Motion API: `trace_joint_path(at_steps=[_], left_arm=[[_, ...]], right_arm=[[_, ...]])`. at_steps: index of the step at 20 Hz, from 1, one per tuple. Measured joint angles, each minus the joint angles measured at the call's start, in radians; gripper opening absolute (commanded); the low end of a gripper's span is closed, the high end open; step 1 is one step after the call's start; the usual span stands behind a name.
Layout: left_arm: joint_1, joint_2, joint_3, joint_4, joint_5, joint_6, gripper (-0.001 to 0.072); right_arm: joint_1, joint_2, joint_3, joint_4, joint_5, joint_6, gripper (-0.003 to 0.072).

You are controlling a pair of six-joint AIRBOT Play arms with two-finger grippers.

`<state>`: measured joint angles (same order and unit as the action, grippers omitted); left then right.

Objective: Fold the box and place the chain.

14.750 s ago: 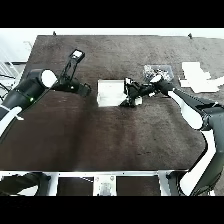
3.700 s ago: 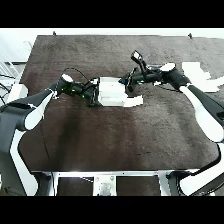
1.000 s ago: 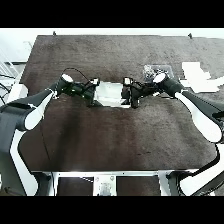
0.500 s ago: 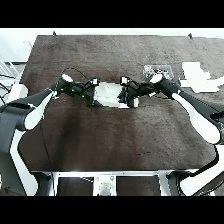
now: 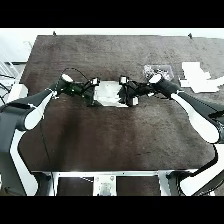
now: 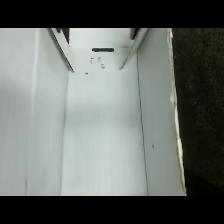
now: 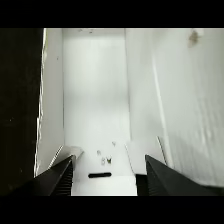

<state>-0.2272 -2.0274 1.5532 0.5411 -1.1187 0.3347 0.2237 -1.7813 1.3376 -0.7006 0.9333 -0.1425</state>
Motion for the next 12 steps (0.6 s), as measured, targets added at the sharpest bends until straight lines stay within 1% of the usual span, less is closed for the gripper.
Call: trace_joint_path(at_steps=[4, 5, 7, 9, 12], left_arm=[[0.0, 0.0, 0.0, 0.001, -0.001, 0.0, 0.0651], [-0.002, 0.0, 0.0, 0.001, -0.021, 0.004, 0.0651], [-0.002, 0.0, 0.0, 0.001, -0.016, 0.004, 0.0651], [0.0, 0.0, 0.0, 0.001, -0.01, 0.004, 0.0651], [-0.002, 0.0, 0.0, 0.0, -0.011, 0.004, 0.0651]], right_arm=[[-0.014, -0.001, 0.013, -0.023, -0.009, -0.018, 0.0545], [-0.016, -0.001, 0.022, -0.017, -0.019, -0.025, 0.0545], [-0.016, -0.001, 0.035, -0.032, -0.005, -0.041, 0.0541], [-0.021, -0.001, 0.044, -0.077, -0.006, -0.035, 0.0498], [-0.034, 0.003, 0.05, -0.192, 0.011, 0.058, 0.0492]])
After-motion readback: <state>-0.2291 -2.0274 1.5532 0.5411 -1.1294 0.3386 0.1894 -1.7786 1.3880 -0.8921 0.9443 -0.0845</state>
